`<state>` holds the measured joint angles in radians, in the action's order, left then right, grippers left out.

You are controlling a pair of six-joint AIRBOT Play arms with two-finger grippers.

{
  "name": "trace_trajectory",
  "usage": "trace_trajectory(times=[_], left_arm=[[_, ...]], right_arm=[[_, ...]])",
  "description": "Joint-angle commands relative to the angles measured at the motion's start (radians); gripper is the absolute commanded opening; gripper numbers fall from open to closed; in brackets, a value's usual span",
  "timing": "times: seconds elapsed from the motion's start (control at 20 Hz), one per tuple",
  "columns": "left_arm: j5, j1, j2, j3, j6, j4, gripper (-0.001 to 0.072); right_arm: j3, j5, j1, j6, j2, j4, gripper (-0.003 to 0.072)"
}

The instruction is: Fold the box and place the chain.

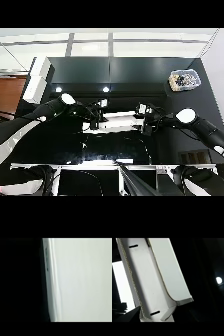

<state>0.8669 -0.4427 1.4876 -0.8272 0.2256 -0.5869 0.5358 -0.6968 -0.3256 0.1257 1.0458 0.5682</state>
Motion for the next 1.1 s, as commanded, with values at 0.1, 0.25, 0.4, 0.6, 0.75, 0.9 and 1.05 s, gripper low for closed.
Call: trace_trajectory(times=[0.1, 0.25, 0.4, 0.6, 0.75, 0.9, 1.05], left_arm=[[0.001, 0.0, 0.0, 0.0, 0.0, 0.0, 0.003], [0.001, 0.0, 0.0, 0.0, 0.0, 0.0, 0.003], [0.002, 0.0, 0.0, 0.0, 0.0, 0.0, 0.003], [0.002, 0.0, 0.0, 0.0, 0.0, 0.0, 0.003], [0.001, 0.0, 0.0, 0.0, 0.0, 0.0, 0.003], [0.001, 0.0, 0.0, 0.0, 0.0, 0.0, 0.003], [0.001, 0.0, 0.0, 0.0, 0.0, 0.0, 0.003]], right_arm=[[0.001, -0.084, 0.026, 0.134, 0.071, -0.082, 0.0641], [0.0, -0.111, 0.026, 0.215, 0.118, -0.108, 0.0641], [0.0, -0.111, 0.026, 0.269, 0.152, -0.168, 0.0641], [0.0, -0.111, 0.026, 0.28, 0.185, -0.145, 0.0641], [0.001, -0.105, 0.024, 0.28, 0.206, -0.145, 0.064], [0.001, -0.103, 0.024, 0.274, 0.206, -0.139, 0.0641], [0.001, -0.072, 0.002, 0.208, 0.208, -0.05, 0.0641]])
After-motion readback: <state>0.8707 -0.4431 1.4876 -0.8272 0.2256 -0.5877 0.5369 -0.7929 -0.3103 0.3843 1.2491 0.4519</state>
